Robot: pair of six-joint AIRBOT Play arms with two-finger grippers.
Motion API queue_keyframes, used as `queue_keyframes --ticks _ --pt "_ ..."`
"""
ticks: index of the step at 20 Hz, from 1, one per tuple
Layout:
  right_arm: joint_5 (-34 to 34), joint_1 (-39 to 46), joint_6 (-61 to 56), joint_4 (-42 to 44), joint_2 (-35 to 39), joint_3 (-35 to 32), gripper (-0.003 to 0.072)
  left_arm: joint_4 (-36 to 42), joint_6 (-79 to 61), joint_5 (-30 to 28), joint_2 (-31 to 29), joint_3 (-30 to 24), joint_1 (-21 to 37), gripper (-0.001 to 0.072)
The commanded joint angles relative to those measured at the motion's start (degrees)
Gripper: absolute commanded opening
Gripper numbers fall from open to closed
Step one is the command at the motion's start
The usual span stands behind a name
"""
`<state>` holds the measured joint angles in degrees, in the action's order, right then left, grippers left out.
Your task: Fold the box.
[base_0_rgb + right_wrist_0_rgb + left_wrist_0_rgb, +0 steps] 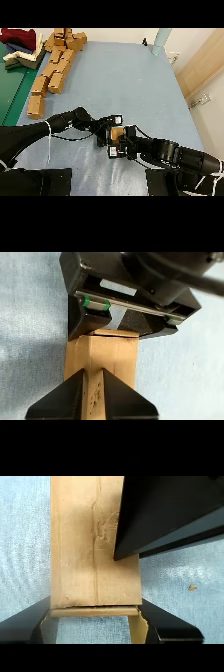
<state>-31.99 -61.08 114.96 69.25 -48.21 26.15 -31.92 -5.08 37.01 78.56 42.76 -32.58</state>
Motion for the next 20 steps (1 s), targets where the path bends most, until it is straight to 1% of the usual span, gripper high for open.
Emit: queue_keyframes --ticks 1,4,5,6,7,12,16,18,20 --pt "-0.98 -0.04 -0.07 0.24 0.02 -0.04 0.0160 0.02 0.02 0.00 0.02 -0.02 0.04 0.0525" --pt "-1.01 -0.07 -0.02 0.22 0.09 -0.04 0.0164 0.00 0.02 0.00 0.02 -0.02 0.04 0.0525" --pt "-1.01 -0.07 0.00 0.22 0.17 -0.04 0.0182 0.00 0.02 0.00 0.02 -0.02 0.04 0.0525" --pt "-0.87 -0.09 0.04 0.24 0.48 -0.04 0.0322 0.00 0.02 0.00 0.02 -0.02 0.04 0.0525" --pt "-0.79 -0.09 0.13 0.24 0.96 -0.04 0.0418 0.00 0.02 0.00 0.02 -0.02 0.04 0.0525" --pt "-1.44 -0.11 0.09 0.61 2.08 -0.04 0.0416 0.00 0.02 0.00 0.02 -0.02 0.04 0.0525" --pt "-1.18 -2.14 -1.05 0.55 2.05 -0.66 0.0417 0.00 0.02 0.00 0.02 -0.02 0.04 0.0525" --pt "-0.83 -2.12 -1.95 -1.53 1.46 -1.27 0.0417 0.00 0.02 -0.02 0.02 -0.02 0.04 0.0525" --pt "-0.81 -2.14 -5.33 -6.21 1.11 -1.25 0.0416 0.00 0.02 0.00 0.02 -0.02 0.04 0.0525"
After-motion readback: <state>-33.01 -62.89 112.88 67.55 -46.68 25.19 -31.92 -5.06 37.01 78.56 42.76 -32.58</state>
